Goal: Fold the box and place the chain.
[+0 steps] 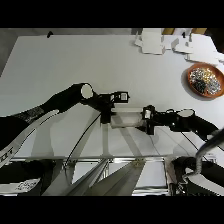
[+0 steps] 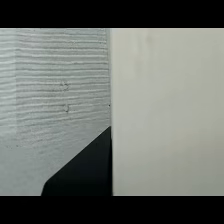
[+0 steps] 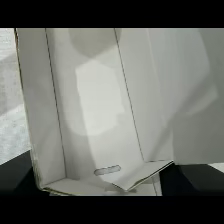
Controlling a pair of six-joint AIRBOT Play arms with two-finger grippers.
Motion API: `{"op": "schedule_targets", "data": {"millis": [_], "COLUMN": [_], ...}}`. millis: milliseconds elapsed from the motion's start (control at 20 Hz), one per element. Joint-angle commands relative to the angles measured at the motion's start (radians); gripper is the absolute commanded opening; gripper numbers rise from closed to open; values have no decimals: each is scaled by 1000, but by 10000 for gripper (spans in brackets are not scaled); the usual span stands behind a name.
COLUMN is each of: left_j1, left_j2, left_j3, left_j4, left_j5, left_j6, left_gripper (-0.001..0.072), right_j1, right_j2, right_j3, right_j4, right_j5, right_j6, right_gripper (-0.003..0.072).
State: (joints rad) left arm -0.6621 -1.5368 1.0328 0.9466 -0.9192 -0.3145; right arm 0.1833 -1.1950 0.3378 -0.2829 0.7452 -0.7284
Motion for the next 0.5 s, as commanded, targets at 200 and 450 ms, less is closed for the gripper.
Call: {"op": "schedule_targets", "data": {"millis": [200,450], "left_j1": [0,0], "left_j2": [0,0], "left_j3": [0,0], "left_j4": [0,0], "left_j5": [2,2], "left_j6": [0,0], "left_gripper": [13,13], "right_j1": [0,-1], "right_j2": [-2,-2], "right_j3": [1,1], "right_j4": [29,28], "right_j5": [-8,-8], "right_j6": [-10,-9], "right_gripper": [438,410]}}
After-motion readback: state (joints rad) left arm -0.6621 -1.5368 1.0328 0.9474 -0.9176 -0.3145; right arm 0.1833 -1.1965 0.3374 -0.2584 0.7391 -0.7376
